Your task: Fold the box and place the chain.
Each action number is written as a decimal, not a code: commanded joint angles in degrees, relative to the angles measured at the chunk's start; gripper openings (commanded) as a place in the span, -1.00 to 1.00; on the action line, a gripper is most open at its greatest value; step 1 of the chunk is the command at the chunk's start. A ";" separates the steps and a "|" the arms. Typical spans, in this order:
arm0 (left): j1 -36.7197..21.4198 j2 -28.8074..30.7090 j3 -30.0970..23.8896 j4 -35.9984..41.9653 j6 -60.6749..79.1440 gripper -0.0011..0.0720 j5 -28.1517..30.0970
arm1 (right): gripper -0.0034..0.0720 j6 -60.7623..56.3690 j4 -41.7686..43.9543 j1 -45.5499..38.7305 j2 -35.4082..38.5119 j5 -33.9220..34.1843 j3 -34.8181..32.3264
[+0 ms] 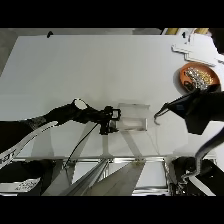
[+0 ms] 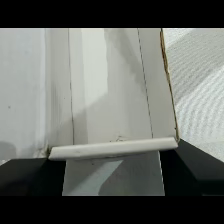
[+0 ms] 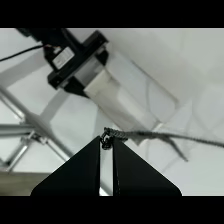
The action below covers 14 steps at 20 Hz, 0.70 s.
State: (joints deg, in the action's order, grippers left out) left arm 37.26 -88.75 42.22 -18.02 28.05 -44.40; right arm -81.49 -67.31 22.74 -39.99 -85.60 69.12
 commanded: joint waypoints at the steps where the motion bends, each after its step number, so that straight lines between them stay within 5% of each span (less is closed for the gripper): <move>1: -0.04 0.02 -0.02 0.00 0.02 -0.40 0.00 | -0.86 -0.52 0.09 6.95 0.07 7.91 -6.71; 7: -0.04 0.02 -0.02 -0.02 0.04 -0.40 0.00 | -0.86 -0.57 -2.51 17.22 -5.84 26.23 -21.44; 14: -0.02 0.02 -0.02 -0.02 0.04 -0.40 0.00 | -0.86 -0.57 -3.02 18.80 -19.21 32.89 -22.64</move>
State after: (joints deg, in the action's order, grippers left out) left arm 37.26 -88.75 42.22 -18.02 28.08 -44.40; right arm -82.06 -70.06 40.91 -54.63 -56.34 47.20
